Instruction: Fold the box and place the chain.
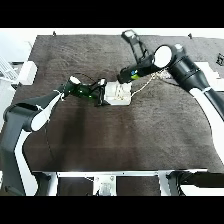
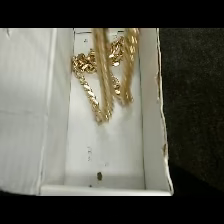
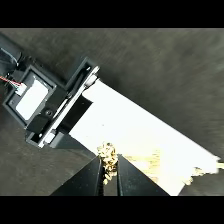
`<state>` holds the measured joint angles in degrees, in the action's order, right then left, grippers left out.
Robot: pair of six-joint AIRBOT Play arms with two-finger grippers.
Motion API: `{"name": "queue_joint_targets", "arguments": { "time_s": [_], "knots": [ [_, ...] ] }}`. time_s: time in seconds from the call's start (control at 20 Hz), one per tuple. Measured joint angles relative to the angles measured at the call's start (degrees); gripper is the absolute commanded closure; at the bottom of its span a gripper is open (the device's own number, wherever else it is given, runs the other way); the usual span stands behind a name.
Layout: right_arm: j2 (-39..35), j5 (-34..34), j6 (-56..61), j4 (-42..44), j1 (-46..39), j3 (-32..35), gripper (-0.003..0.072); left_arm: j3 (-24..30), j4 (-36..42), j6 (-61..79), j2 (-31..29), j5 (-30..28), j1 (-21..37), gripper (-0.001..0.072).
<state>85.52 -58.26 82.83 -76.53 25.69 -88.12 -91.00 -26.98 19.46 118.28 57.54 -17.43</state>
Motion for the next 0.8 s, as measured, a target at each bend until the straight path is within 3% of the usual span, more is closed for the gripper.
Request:
{"name": "queue_joint_targets", "arguments": {
  "time_s": [0.3,0.35,0.4,0.45,0.8],
  "knots": [
    [5.53,9.2,0.11,3.13,0.0,6.84,0.0675,0.0,0.0,0.0,0.0,0.0,0.0,0.0353],
    [6.25,10.1,0.11,3.39,0.0,7.23,0.0591,0.0,0.0,0.0,0.0,0.0,0.0,0.0353],
    [6.82,10.69,0.11,3.54,-0.02,7.54,0.0385,0.0,0.0,0.0,0.0,0.0,0.0,0.0353],
    [7.04,11.21,0.11,3.56,-0.09,7.74,0.0246,0.0,0.0,0.0,0.0,0.0,0.0,0.0353],
    [1.68,8.57,0.09,0.02,-3.58,8.26,0.0247,0.0,0.0,0.0,0.0,-0.02,0.0,0.0353]
  ]
}}
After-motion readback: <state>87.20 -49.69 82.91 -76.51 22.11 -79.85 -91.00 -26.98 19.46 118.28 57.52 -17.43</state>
